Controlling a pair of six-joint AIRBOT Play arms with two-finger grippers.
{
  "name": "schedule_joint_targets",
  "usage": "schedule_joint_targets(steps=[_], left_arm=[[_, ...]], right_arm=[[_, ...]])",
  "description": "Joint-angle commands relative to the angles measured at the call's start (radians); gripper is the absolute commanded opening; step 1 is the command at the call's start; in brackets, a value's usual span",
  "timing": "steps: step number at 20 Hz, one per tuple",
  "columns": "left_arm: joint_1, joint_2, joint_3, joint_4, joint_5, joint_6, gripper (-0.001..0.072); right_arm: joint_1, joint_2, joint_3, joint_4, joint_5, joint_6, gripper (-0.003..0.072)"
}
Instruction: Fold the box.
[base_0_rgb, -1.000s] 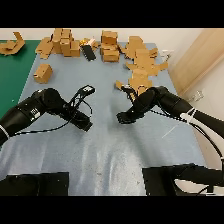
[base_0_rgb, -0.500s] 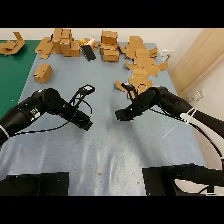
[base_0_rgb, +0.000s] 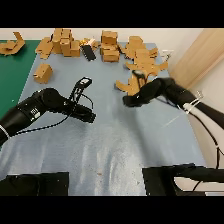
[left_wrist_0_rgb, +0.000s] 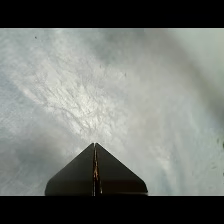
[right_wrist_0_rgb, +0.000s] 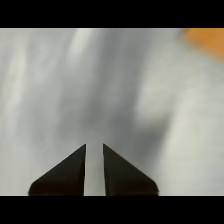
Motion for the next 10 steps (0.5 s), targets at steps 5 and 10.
schedule_joint_targets(steps=[5, 10], left_arm=[[0.001, -0.025, 0.000, -0.003, 0.043, -0.146, 0.0014], [-0.001, -0.025, 0.000, -0.006, 0.040, -0.171, 0.0016]], right_arm=[[-0.673, -0.233, 0.380, 0.076, -0.100, -0.111, 0.0398], [-0.856, -0.415, 0.477, 0.435, -0.143, -0.361, 0.0433]])
